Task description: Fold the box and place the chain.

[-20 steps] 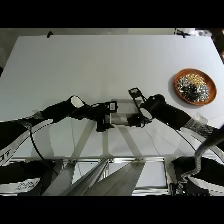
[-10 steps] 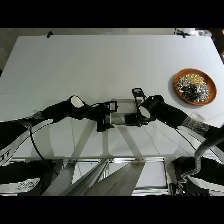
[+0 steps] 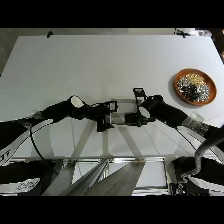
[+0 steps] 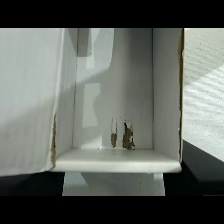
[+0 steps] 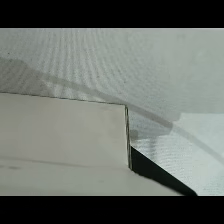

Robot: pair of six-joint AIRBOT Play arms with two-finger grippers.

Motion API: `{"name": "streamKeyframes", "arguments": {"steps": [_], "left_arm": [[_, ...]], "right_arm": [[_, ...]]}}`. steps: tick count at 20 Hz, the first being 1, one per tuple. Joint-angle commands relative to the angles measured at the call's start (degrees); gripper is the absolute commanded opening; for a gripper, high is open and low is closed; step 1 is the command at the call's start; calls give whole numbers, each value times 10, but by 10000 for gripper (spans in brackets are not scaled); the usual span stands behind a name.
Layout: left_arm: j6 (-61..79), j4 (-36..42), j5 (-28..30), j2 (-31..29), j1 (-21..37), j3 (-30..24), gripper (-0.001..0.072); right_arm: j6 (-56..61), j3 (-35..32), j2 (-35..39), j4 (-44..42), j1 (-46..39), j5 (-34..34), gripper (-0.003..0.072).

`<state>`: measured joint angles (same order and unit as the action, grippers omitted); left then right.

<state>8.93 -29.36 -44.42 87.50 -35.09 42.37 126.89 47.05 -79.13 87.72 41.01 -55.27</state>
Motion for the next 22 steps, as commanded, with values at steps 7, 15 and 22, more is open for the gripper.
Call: {"name": "streamKeyframes", "arguments": {"steps": [7,15,22], "left_arm": [[0,0,0,0,0,0,393],[0,0,0,0,0,0,393],[0,0,0,0,0,0,393]], "right_arm": [[-32,0,20,8,0,-9,331],[-40,0,21,10,0,-39,376],[-47,0,21,57,0,-86,8]]}}
